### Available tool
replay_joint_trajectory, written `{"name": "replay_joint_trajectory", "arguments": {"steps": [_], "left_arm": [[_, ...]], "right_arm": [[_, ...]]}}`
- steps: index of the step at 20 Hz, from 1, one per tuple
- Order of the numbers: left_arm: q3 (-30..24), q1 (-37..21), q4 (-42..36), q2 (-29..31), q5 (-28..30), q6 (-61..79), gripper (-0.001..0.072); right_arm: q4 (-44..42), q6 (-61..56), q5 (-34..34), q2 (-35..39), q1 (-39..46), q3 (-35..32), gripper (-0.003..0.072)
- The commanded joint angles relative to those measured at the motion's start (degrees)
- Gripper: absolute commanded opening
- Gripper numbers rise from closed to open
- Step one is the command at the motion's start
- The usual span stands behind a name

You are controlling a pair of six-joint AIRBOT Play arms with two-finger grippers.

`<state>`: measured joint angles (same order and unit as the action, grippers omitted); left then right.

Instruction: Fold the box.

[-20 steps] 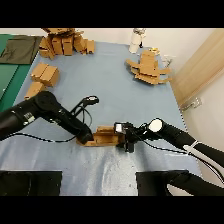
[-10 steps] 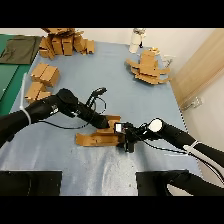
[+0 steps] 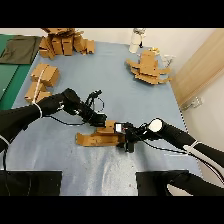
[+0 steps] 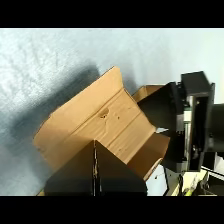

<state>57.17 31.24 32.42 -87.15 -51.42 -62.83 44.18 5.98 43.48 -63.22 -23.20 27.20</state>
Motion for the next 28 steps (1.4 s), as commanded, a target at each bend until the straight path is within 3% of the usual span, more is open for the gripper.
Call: {"name": "replay_joint_trajectory", "arguments": {"steps": [1, 14, 17, 19, 22, 25, 28], "left_arm": [[0.15, -0.15, 1.88, -1.4, -1.86, -4.76, 0.001], [1.7, -2.73, 0.55, -3.1, -9.66, -4.44, 0.0011], [1.7, -4.61, -2.47, -2.69, -10.25, 4.22, 0.001], [1.68, -5.9, -5.44, -0.22, -9.84, 14.73, 0.0009], [0.46, -7.63, 0.74, 5.81, -9.57, 27.5, 0.0009], [-6.03, -9.57, 6.97, 13.57, -5.77, 29.59, 0.0008], [-14.51, -10.4, 8.07, 22.6, -0.57, 35.74, 0.0009]], "right_arm": [[-0.02, -0.02, 0.07, 0.02, -0.02, -0.02, 0.0497], [-0.04, -0.02, 0.2, 0.04, -0.02, -0.02, 0.0498], [-0.04, -0.02, 0.22, 0.04, -0.02, -0.02, 0.0498], [-0.04, 0.0, 0.22, 0.02, -0.02, -0.02, 0.0498], [-0.04, 0.0, 0.26, 0.02, -0.02, -0.02, 0.0498], [-0.04, 0.0, 0.24, 0.02, -0.02, -0.02, 0.0498], [-0.04, 0.0, 0.26, 0.02, -0.02, -0.02, 0.0498]]}}
